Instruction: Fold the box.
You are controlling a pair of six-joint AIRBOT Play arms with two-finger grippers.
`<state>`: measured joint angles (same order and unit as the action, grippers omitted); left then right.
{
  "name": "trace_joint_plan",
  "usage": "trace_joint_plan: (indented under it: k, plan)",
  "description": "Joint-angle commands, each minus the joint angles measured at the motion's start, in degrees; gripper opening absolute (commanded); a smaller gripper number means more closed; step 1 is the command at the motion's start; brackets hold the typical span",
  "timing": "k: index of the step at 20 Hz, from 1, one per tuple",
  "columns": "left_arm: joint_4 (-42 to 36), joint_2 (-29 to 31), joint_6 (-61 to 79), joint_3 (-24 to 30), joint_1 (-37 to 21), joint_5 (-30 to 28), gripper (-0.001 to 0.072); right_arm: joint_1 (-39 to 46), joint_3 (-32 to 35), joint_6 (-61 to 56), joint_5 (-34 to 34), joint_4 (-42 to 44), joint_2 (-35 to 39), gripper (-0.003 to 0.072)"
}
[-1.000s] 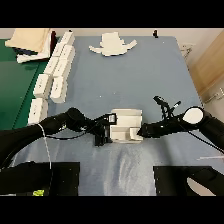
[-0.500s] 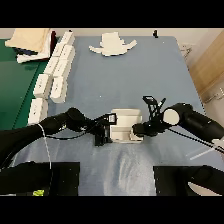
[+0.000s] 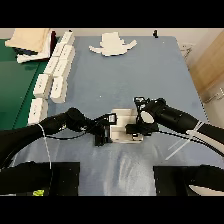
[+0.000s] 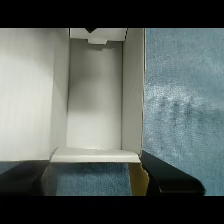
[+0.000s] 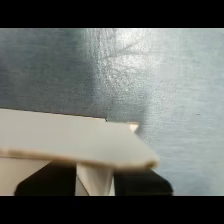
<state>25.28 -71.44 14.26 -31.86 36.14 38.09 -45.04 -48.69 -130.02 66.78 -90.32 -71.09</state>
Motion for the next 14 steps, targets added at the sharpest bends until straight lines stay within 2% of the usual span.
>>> trace_joint_plan:
  k: [1, 3, 4, 5, 9, 10, 11, 12, 14]
  plan:
    - [0.02, 0.00, 0.02, -0.04, -0.04, -0.02, 0.0452, -0.44, -0.63, -2.64, 0.83, -1.38, -2.21, 0.0262]
    - [0.02, 0.00, 0.02, -0.04, -0.04, 0.00, 0.0452, -0.44, -0.63, -3.39, 0.85, -1.97, -2.86, 0.0183]
    - [0.02, 0.00, 0.02, -0.04, -0.04, 0.00, 0.0452, -0.44, -0.63, -3.52, 0.85, -2.23, -3.21, 0.0068]
    - [0.02, 0.00, 0.02, -0.04, -0.04, -0.02, 0.0452, -0.44, -0.63, -3.52, 0.87, -2.43, -3.48, 0.0004]
    - [0.02, 0.00, 0.02, -0.04, -0.04, 0.00, 0.0452, -0.44, -0.63, -3.45, 0.79, -2.75, -3.58, 0.0003]
    - [0.02, 0.00, 0.02, -0.04, -0.04, -0.02, 0.0452, -0.44, -0.66, -3.45, 0.66, -2.73, -3.52, 0.0143]
    - [0.02, 0.00, 0.00, -0.04, -0.04, 0.00, 0.0452, -0.44, -0.66, -3.28, 0.74, -2.71, -3.37, 0.0338]
    - [0.02, 0.00, 0.02, -0.04, -0.04, -0.02, 0.0452, -0.44, -0.66, -2.32, 0.74, -2.64, -2.97, 0.0389]
    - [0.02, 0.00, 0.02, -0.04, -0.04, -0.02, 0.0452, -0.44, -0.63, -2.36, 0.74, -2.45, -1.99, 0.0389]
